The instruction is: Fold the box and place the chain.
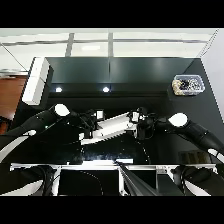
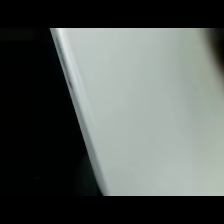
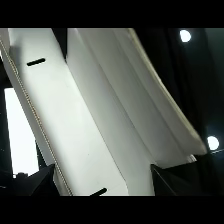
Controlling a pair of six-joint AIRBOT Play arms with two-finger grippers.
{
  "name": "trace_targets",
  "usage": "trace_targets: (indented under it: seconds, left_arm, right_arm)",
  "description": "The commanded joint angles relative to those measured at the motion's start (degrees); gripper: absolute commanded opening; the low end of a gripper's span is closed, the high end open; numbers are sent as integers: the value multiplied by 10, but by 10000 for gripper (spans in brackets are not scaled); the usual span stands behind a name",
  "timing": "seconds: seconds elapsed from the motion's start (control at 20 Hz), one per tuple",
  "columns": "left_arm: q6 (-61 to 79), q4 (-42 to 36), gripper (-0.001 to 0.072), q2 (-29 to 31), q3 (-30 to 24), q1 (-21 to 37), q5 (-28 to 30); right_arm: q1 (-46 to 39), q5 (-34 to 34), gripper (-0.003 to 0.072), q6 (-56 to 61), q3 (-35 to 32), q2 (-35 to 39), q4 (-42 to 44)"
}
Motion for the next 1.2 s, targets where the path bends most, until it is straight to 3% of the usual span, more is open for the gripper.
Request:
trace_targets:
  seconds: [0.0, 0.4, 0.65, 1.15]
  left_arm:
    - [1, 1, 33, 0, 0, 0, -1]
    - [1, 2, 33, 2, 0, 0, -14]
    - [1, 2, 33, 2, 1, 0, -14]
    - [1, 1, 33, 2, 0, 0, -14]
  right_arm:
    - [-13, 2, 702, -12, 7, -1, 6]
    - [-13, 16, 702, -12, 7, -11, 20]
    - [-12, 107, 701, -12, 7, -41, 15]
    - [-12, 116, 700, -4, 6, -94, -52]
